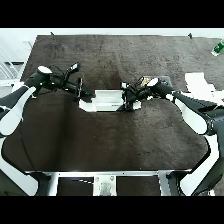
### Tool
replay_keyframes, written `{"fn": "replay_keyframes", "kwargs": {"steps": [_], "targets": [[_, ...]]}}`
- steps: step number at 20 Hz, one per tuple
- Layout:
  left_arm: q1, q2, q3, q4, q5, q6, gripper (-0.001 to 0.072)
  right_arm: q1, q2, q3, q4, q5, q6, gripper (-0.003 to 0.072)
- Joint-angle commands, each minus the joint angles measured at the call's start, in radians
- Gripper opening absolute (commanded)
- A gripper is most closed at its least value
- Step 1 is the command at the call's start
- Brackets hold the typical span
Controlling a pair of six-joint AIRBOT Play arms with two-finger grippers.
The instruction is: Fold the box and place the chain.
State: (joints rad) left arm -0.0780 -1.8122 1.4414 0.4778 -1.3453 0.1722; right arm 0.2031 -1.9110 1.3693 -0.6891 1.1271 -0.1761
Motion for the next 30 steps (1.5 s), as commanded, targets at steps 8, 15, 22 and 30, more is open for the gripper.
{"fn": "replay_keyframes", "kwargs": {"steps": [8, 15, 22, 30], "targets": [[-0.108, 0.111, -0.14, -0.01, 0.23, -0.045, 0.0015, 0.001, -0.001, 0.0, 0.0, 0.0, 0.0, 0.0503], [-0.141, 0.111, -0.143, -0.011, 0.448, -0.14, 0.0016, 0.001, -0.001, 0.0, 0.0, 0.0, 0.0, 0.0503], [-0.141, 0.081, -0.143, -0.022, 0.534, -0.146, 0.0017, 0.001, -0.001, 0.0, 0.0, 0.0, 0.0, 0.0503], [-0.142, 0.048, -0.143, -0.01, 0.543, -0.168, 0.0018, 0.001, -0.001, 0.0, 0.0, 0.0, 0.0, 0.0503]]}}
